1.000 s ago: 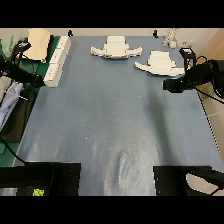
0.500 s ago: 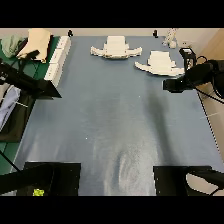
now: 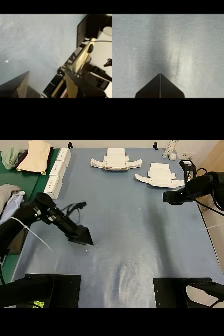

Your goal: Fold the box.

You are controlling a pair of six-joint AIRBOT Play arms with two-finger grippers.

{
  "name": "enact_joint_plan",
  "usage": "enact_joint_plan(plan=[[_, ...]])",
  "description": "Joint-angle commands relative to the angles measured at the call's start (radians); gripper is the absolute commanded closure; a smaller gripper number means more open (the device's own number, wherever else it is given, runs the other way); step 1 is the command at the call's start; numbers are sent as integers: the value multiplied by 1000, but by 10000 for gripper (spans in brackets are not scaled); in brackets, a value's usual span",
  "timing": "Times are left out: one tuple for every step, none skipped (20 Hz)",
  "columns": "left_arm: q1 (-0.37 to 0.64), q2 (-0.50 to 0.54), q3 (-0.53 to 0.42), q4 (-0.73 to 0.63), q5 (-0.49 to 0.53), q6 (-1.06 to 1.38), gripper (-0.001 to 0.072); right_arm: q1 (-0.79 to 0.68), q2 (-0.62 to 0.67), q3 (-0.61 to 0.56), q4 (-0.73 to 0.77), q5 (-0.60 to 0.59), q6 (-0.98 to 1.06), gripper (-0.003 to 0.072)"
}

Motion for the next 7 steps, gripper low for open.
enact_joint_plan(plan=[[-163, 1, -70, -19, 130, 5, 21, 0, 0, 1, 0, 0, 0, 683], [-198, 1, -69, -25, 146, 5, 21, 0, 0, 1, 0, 0, 0, 683], [-222, 1, -70, -30, 156, 5, 21, 0, 0, 1, 0, 0, 0, 682], [-240, 1, -70, -31, 169, 4, 21, 0, 0, 1, 0, 0, 0, 682], [-252, 1, -69, -31, 181, 2, 21, 0, 0, 1, 0, 0, 0, 683], [-256, 1, -70, -31, 191, 2, 21, 0, 0, 1, 0, 0, 0, 682], [-256, 0, -70, -31, 195, 1, 21, 0, 0, 1, 0, 0, 0, 683]])
